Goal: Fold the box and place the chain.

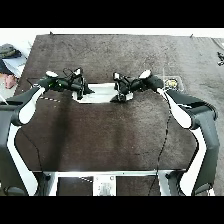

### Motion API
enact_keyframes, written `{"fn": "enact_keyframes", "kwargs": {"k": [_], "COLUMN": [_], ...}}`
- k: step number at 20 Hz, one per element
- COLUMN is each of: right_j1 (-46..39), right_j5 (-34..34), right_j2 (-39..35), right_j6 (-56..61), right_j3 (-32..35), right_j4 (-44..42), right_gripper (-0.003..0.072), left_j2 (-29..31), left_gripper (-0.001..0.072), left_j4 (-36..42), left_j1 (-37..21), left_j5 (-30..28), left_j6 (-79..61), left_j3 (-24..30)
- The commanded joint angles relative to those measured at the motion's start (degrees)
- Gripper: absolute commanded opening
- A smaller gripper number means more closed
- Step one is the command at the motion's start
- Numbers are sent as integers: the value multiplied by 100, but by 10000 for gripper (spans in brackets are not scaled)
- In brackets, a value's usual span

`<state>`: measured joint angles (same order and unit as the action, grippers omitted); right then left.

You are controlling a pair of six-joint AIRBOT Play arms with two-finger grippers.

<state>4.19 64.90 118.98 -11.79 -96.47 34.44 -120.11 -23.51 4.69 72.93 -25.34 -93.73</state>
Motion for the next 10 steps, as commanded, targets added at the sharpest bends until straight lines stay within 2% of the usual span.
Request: {"fn": "enact_keyframes", "kwargs": {"k": [1, 10], "right_j1": [-13, -31], "right_j5": [74, 236], "right_j2": [68, 190], "right_j6": [138, 262], "right_j3": [-101, -103], "right_j4": [177, 63], "right_gripper": [565, 565], "left_j2": [0, 0], "left_gripper": [13, 13], "left_j4": [-2, 0], "left_j1": [4, 4], "left_j5": [7, 7], "left_j6": [-4, -4], "left_j3": [0, 0]}}
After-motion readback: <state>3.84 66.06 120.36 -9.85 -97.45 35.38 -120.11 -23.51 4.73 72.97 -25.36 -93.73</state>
